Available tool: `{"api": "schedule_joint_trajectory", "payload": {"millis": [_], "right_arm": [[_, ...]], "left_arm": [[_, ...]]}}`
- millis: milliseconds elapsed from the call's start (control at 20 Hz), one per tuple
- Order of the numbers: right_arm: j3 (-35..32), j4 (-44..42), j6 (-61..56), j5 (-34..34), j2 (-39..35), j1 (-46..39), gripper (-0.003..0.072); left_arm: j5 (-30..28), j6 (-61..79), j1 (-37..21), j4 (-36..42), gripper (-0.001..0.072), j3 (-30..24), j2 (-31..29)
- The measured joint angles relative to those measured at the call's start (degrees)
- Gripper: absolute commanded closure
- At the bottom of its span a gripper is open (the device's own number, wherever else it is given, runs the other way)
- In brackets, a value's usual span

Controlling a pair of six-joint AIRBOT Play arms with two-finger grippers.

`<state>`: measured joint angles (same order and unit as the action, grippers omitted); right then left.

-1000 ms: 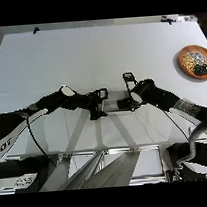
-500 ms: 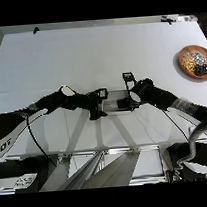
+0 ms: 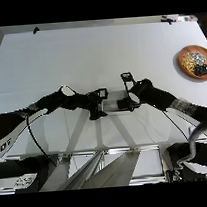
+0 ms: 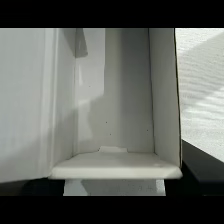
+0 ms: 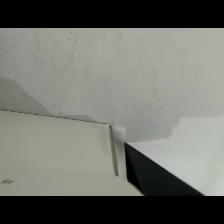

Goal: Fold the box and place the chain.

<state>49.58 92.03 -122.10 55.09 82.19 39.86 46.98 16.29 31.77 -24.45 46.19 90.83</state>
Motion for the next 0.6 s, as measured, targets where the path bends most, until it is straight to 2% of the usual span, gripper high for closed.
{"api": "schedule_joint_trajectory", "payload": {"millis": [250,500,550,600], "right_arm": [[-0.04,-2.05,-0.48,-0.59,-2.99,0.02,0.0263],[0.0,-0.66,1.86,3.15,-8.44,0.07,0.0258],[0.0,-0.42,2.4,3.58,-9.66,0.04,0.0191],[0.0,0.2,2.84,4.66,-10.75,0.02,0.0164]], "left_arm": [[-0.04,0.17,0.0,-0.04,0.0434,0.02,0.0],[0.0,0.04,0.0,0.0,0.0434,0.0,0.0],[0.0,0.04,0.02,0.0,0.0434,0.0,0.0],[0.0,0.04,0.02,0.0,0.0434,0.0,0.0]]}}
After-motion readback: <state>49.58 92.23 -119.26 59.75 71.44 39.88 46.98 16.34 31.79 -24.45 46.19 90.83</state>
